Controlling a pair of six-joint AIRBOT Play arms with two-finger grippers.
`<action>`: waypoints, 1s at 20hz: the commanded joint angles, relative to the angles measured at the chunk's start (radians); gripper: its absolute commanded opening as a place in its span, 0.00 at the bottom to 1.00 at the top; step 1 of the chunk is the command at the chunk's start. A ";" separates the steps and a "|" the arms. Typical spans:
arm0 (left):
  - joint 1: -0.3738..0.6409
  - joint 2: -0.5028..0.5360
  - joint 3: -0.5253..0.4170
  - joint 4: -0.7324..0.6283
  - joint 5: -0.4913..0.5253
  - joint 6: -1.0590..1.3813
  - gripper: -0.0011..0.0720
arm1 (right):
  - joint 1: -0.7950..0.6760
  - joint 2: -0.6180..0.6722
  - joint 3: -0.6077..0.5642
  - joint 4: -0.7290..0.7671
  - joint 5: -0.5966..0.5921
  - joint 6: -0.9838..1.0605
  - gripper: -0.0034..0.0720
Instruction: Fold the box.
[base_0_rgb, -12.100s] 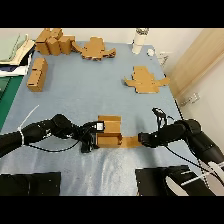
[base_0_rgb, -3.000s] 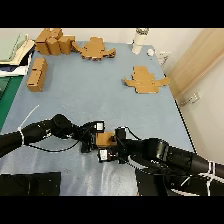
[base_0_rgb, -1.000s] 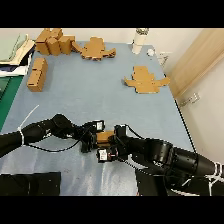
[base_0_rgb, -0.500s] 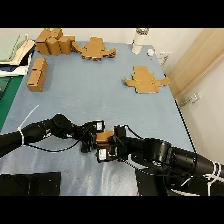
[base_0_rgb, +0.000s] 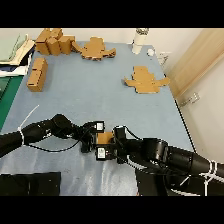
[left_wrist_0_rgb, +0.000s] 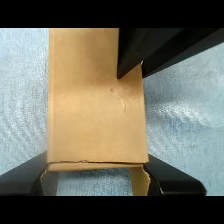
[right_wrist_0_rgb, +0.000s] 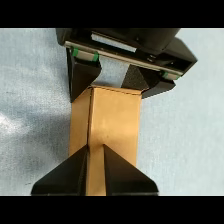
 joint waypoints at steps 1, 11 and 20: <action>0.000 0.000 0.000 -0.002 0.000 -0.002 0.74 | 0.001 -0.004 0.001 0.014 -0.013 -0.001 0.27; 0.000 0.000 0.000 -0.002 0.000 -0.002 0.74 | 0.001 0.162 0.008 0.032 -0.049 0.179 0.45; 0.000 0.000 0.000 -0.002 0.000 -0.002 0.74 | 0.001 0.252 -0.185 0.571 0.109 1.026 0.04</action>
